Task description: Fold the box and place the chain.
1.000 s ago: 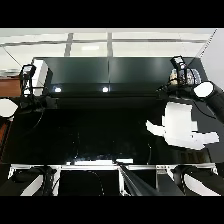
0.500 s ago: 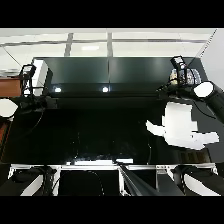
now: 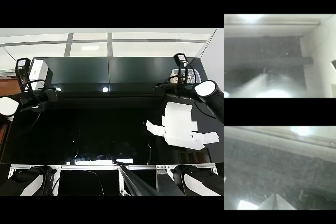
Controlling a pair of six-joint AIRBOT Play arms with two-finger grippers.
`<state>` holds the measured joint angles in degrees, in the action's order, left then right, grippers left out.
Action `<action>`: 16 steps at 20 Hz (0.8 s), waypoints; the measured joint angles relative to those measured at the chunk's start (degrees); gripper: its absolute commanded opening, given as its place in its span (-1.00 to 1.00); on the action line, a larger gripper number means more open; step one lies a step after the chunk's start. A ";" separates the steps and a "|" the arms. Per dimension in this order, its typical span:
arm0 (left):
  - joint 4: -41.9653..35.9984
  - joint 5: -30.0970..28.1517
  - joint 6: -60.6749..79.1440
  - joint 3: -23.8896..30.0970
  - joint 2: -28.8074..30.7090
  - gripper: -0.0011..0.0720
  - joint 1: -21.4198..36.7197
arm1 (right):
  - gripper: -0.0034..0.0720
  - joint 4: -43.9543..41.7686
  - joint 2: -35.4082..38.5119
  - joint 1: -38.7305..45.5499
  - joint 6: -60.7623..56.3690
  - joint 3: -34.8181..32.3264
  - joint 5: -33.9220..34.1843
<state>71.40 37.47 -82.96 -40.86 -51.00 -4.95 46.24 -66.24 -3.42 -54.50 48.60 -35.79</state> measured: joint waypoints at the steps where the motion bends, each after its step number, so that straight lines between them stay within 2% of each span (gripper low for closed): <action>1: -0.72 0.85 -0.11 0.00 -0.52 0.98 0.02 | 0.98 -0.83 0.00 0.00 -0.22 0.00 0.44; 4: -1.92 4.11 -0.04 0.00 -2.16 0.97 0.00 | 0.97 -0.72 0.00 1.14 -1.95 1.14 -1.60; 7: -2.45 6.12 -0.04 0.00 -2.95 0.97 -0.02 | 0.97 7.72 0.00 7.26 -9.92 5.73 -7.34; 11: -2.84 7.58 -0.04 0.00 -3.26 0.97 -0.02 | 0.97 22.51 -0.07 23.56 -21.86 10.23 -13.11; 14: -2.95 8.00 -0.02 0.00 -3.37 0.97 -0.02 | 0.97 27.82 -1.33 37.68 -26.18 11.39 -17.75; 16: -3.08 8.07 -0.02 0.00 -3.43 0.97 -0.02 | 0.97 28.70 -3.17 44.68 -24.15 11.72 -21.42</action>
<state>68.31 45.54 -82.98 -40.86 -54.43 -4.97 74.94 -69.41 41.25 -78.65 60.31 -57.21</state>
